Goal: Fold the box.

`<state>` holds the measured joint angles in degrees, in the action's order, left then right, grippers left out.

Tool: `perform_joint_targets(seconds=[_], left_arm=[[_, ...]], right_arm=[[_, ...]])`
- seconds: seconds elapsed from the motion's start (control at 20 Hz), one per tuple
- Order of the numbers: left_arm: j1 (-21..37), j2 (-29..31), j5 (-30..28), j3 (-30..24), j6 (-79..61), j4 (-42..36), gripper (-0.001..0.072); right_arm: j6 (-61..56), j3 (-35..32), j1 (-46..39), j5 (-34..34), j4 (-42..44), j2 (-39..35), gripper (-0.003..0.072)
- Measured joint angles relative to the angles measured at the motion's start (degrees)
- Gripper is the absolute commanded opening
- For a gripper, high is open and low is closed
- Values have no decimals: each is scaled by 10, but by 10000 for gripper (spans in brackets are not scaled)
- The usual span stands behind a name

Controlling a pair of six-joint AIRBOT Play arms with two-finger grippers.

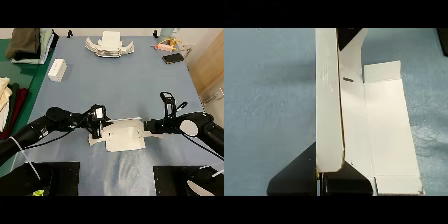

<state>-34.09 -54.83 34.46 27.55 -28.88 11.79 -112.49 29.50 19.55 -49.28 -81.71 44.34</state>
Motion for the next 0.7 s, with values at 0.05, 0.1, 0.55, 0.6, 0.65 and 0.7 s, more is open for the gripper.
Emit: perform_joint_targets(seconds=[0.05,0.1,0.55,0.6,0.65,0.7], left_arm=[[-10,2,-11,-5,-5,-1,8],[-22,3,-27,-10,-10,-3,8],[-105,3,-136,-54,-12,-9,11],[-107,3,-141,-56,-8,-9,12],[-108,3,-143,-58,-1,-9,11],[-110,3,-145,-59,6,-9,12]], right_arm=[[0,3,0,1,-2,-1,5],[0,5,0,2,-2,-2,5],[0,9,0,5,-6,-4,5],[0,9,0,5,-6,-4,5],[0,9,0,5,-6,-4,4],[0,9,0,5,-6,-4,4]])
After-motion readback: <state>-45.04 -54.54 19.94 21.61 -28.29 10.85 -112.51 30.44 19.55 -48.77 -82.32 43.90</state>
